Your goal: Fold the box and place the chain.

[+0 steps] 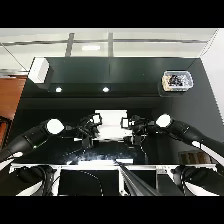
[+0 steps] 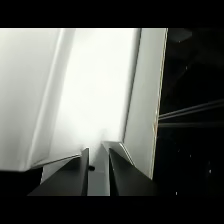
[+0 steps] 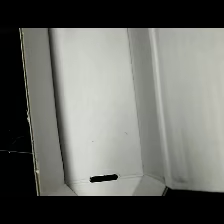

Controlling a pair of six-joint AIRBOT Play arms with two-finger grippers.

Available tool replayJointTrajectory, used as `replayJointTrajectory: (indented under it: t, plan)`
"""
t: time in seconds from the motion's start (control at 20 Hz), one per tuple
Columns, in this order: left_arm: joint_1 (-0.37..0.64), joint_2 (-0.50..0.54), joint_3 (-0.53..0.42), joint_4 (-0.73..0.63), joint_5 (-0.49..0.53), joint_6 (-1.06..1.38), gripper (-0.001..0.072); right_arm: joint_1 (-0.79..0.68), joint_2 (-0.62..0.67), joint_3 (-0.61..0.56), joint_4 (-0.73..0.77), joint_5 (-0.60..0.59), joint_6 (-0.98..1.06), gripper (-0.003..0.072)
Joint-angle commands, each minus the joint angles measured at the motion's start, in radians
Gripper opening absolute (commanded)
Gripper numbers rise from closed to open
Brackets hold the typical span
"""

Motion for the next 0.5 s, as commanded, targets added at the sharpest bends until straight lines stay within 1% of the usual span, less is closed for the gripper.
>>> replayJointTrajectory:
  t: [0.0, 0.3, 0.35, 0.4, 0.45]
  plan:
    - [-0.039, -0.043, 0.000, -0.055, 0.031, 0.000, 0.0155, 0.000, 0.000, 0.000, 0.002, -0.001, 0.002, 0.0488]
    - [-0.037, -0.050, 0.000, -0.054, 0.035, -0.001, 0.0162, 0.000, 0.000, 0.000, 0.002, -0.001, 0.002, 0.0488]
    - [-0.037, -0.050, 0.000, -0.054, 0.037, 0.000, 0.0194, 0.000, 0.000, 0.000, 0.002, -0.001, 0.002, 0.0488]
    - [-0.037, -0.050, 0.000, -0.054, 0.039, 0.000, 0.0320, 0.000, 0.000, 0.000, 0.002, -0.001, 0.002, 0.0488]
    - [-0.037, -0.050, 0.000, -0.054, 0.042, 0.000, 0.0428, 0.000, 0.000, 0.000, 0.002, -0.001, 0.002, 0.0488]
